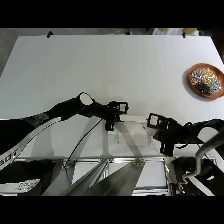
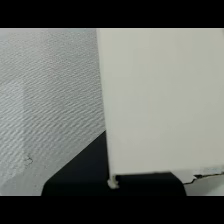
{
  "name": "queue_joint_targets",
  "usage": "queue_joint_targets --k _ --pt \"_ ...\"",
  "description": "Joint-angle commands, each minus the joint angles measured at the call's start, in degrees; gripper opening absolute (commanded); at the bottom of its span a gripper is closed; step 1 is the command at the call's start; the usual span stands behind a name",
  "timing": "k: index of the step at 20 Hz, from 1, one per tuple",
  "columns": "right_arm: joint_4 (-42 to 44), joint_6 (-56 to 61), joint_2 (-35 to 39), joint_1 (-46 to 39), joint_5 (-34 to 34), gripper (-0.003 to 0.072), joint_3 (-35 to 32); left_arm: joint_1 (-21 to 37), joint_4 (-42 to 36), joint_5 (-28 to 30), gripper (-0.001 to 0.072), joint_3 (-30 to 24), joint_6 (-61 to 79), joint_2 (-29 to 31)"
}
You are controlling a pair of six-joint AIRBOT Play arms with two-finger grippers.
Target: Fold the box and place the chain.
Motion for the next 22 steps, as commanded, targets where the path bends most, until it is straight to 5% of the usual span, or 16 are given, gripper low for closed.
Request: queue_joint_targets --k 1,3,4,11,16,22 --pt "-5.49 -0.59 0.9 8.22 -7.89 0.0258 -3.17 -0.02 -0.02 0.07 0.0011 0.04 0.0 -0.02" --pt "-10.16 -0.9 1.49 12.85 -12.87 0.0601 -5.31 -0.04 -0.02 0.02 0.0011 0.04 0.0 -0.02" --pt "-11.3 -0.96 1.46 14.56 -15.61 0.0687 -6.54 -0.02 -0.02 0.07 0.0011 0.04 0.0 -0.02" --pt "-17.05 0.15 1.46 18.67 -22.43 0.069 -14.64 -0.02 -0.02 0.04 0.0011 0.04 0.0 -0.02" --pt "-16.59 1.46 1.46 18.64 -26.53 0.069 -14.38 -0.04 -0.02 0.04 0.0011 0.04 0.0 -0.04" --pt "-11.82 1.7 1.46 13.81 -23.87 0.0688 -10.29 -0.02 -0.02 0.04 0.0011 0.04 0.0 -0.02"
